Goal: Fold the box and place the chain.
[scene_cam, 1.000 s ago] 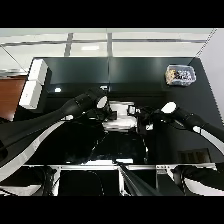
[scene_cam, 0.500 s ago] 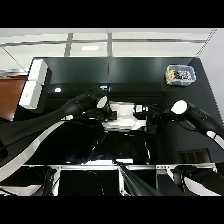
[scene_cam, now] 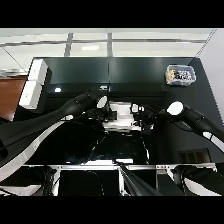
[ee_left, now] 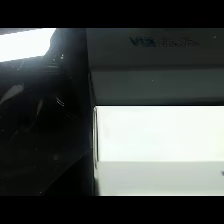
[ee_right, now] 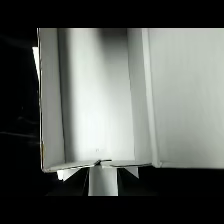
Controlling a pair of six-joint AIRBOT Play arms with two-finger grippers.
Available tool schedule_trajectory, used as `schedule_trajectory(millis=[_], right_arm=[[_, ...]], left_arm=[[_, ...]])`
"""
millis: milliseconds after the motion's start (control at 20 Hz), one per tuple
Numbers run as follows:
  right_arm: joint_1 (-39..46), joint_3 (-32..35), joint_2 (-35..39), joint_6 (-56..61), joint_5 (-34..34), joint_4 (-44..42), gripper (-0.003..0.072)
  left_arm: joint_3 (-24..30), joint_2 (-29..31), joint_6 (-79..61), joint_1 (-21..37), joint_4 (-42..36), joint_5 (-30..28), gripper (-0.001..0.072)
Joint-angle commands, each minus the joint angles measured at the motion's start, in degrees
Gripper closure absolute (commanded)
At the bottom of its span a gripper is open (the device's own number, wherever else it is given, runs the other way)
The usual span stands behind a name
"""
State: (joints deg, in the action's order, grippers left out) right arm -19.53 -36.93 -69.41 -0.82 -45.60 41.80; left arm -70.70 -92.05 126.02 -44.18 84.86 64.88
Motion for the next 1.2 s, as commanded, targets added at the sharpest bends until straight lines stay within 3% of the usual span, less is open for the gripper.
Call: schedule_trajectory(millis=[0,200,350,400,450,500,550,600,650,750,900,1000,1050,1150], right_arm=[[-0.6,0.0,-0.5,0.0,0.3,-6.1,0.0502],[-0.6,0.0,-3.0,0.2,1.0,-14.5,0.0499],[-0.6,0.0,-3.5,2.2,1.0,-15.1,0.0482],[-0.6,0.0,-3.5,3.7,0.7,-14.6,0.0560],[-0.6,0.0,-3.5,4.9,0.4,-14.2,0.0577],[-0.6,0.0,-3.5,5.9,0.5,-14.1,0.0331],[-0.5,0.0,-3.5,6.9,0.2,-13.9,0.0272],[-0.4,0.0,-3.3,8.8,-0.4,-12.6,0.0495],[-0.2,0.0,-3.0,11.4,-0.7,-10.8,0.0616],[1.9,-1.0,-0.7,25.2,-4.0,-6.4,0.0675],[9.9,-7.2,4.7,50.7,-20.7,5.5,0.0674],[17.6,-9.8,8.5,61.0,-30.9,12.3,0.0675],[22.4,-9.3,10.2,64.1,-32.8,14.9,0.0674],[31.7,-4.5,10.9,70.2,-27.7,15.1,0.0674]], left_arm=[[0.0,0.0,0.0,0.0,0.0,-0.2,0.0680],[0.0,0.0,0.0,0.0,-0.1,-0.2,0.0680],[0.0,0.0,0.0,0.0,-0.1,-0.1,0.0680],[0.0,0.0,0.0,0.0,-0.1,-0.1,0.0680],[0.0,0.0,0.0,0.0,-0.1,-0.1,0.0680],[0.0,0.0,0.0,0.0,-0.1,-0.1,0.0680],[0.0,0.0,0.0,0.0,-0.1,-0.1,0.0680],[0.0,0.0,0.0,0.0,0.0,-0.1,0.0680],[0.0,0.0,0.0,0.0,0.0,-0.1,0.0680],[0.0,0.0,0.0,0.0,0.0,-0.1,0.0680],[0.0,0.0,0.0,0.0,0.0,-0.2,0.0680],[0.0,0.0,0.0,0.0,0.0,-0.1,0.0680],[0.0,0.0,0.0,0.0,0.0,-0.1,0.0680],[0.0,0.0,0.0,0.0,-0.1,-0.1,0.0680]])
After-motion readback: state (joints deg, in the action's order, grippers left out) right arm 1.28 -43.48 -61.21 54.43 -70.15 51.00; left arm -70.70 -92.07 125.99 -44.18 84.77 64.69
